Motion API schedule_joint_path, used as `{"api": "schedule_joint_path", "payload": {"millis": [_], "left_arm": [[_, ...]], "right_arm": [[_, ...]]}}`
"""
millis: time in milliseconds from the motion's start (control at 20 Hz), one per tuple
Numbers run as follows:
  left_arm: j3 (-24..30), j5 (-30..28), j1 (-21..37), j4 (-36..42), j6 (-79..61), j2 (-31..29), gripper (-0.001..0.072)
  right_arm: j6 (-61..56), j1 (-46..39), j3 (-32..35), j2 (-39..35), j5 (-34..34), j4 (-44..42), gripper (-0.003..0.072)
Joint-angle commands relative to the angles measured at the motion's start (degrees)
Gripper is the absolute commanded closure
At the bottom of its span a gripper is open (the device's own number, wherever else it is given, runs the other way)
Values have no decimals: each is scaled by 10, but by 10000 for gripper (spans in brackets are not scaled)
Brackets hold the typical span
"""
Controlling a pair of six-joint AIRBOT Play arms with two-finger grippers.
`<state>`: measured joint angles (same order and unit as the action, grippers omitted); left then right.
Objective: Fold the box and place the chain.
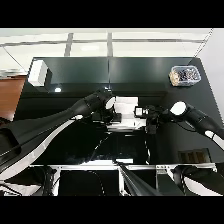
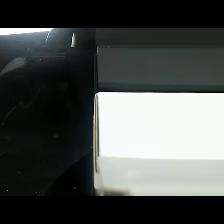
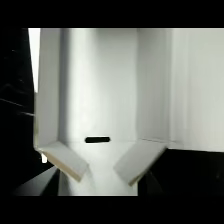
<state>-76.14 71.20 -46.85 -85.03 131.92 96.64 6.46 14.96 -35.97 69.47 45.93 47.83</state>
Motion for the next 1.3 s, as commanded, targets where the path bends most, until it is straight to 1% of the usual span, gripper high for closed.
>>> {"api": "schedule_joint_path", "payload": {"millis": [0, 100, 150, 200, 250, 450, 600, 800, 950, 1000, 1050, 1100, 1150, 1250], "left_arm": [[0, -1, 0, 0, -1, 0, 682], [0, -1, 0, 0, -1, 0, 682], [0, -1, 0, 0, -1, 0, 682], [0, -1, 0, 0, -1, 0, 682], [0, -1, 0, 0, -1, 0, 682], [0, -1, 0, 1, -1, 0, 682], [0, -1, 0, 1, -1, 0, 682], [0, -2, 0, 1, -1, 0, 682], [0, -2, 0, 1, -1, 0, 682], [0, -2, 0, 1, -1, 0, 682], [0, -2, 0, 1, -1, 0, 682], [0, -2, 0, 1, -1, 0, 682], [0, -2, 0, 2, -1, 0, 682], [0, -2, 0, 2, -1, 0, 682]], "right_arm": [[15, 0, 0, 0, -1, -4, 201], [20, 0, 0, 0, 7, -13, 203], [20, 0, 0, 0, 7, -22, 277], [20, 0, 0, 0, 7, -31, 443], [20, 0, 0, 0, 7, -42, 496], [-22, 5, 0, 3, 13, -84, 498], [-24, 17, 0, 17, 10, -114, 497], [-25, 23, 0, 32, -16, -116, 497], [-31, 22, 0, 32, -16, -117, 497], [-32, 22, 0, 32, -16, -119, 460], [-33, 22, 0, 32, -16, -124, 278], [-33, 22, 0, 32, -12, -125, 323], [-34, 22, 0, 32, -9, -125, 532], [-41, 22, 0, 32, -11, -138, 262]]}}
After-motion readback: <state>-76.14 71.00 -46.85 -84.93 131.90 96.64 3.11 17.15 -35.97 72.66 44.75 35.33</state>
